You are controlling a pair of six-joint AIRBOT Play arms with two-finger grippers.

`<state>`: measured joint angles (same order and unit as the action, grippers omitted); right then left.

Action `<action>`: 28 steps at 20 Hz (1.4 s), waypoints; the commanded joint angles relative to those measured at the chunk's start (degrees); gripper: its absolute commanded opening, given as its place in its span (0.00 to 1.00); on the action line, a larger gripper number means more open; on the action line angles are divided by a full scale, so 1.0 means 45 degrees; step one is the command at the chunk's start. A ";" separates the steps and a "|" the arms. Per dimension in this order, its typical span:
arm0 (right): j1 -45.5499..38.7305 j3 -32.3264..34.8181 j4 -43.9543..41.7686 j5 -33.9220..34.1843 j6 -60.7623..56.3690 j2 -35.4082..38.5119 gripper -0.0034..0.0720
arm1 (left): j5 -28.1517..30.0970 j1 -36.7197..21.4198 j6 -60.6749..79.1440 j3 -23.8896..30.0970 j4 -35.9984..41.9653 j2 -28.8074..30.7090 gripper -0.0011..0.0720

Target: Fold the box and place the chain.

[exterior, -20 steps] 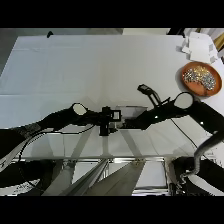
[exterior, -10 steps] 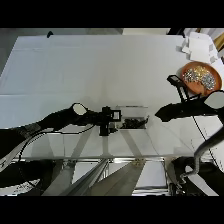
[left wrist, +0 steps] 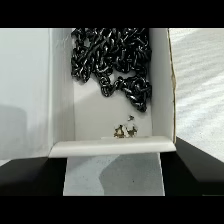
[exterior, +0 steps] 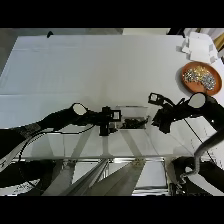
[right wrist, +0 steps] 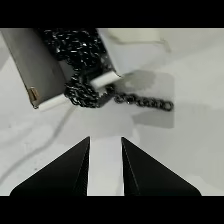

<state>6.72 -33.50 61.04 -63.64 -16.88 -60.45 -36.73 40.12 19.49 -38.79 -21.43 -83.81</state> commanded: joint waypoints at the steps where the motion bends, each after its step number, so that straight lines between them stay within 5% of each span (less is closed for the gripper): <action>1: 0.0146 0.0262 -0.0714 0.0389 0.2327 -0.0136 0.36 | 0.0005 -0.0005 0.0000 0.0005 -0.0005 0.0005 0.39; 10: 0.0146 0.0311 -0.2215 0.0709 0.3249 -0.0136 0.33 | 0.0005 -0.0005 0.0000 0.0005 -0.0005 0.0005 0.39; 15: 0.0146 0.0330 -0.1899 0.0588 0.3240 -0.0136 0.16 | 0.0005 -0.0005 0.0000 0.0005 -0.0005 0.0005 0.39; 16: 0.0146 0.0330 -0.1603 0.0563 0.3181 -0.0136 0.06 | 0.0005 -0.0005 0.0000 0.0005 -0.0005 0.0005 0.39; 22: 0.0146 0.0330 -0.0515 0.0583 0.2710 0.0287 0.06 | 0.0005 -0.0005 0.0000 0.0005 -0.0005 0.0005 0.39; 28: 0.0146 0.0330 -0.1064 0.0520 0.2016 0.2914 0.06 | 0.0005 -0.0005 0.0000 0.0005 -0.0005 0.0005 0.39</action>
<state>7.33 -32.01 57.91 -61.25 -5.65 -52.56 -36.73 40.12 19.49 -38.79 -21.43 -83.81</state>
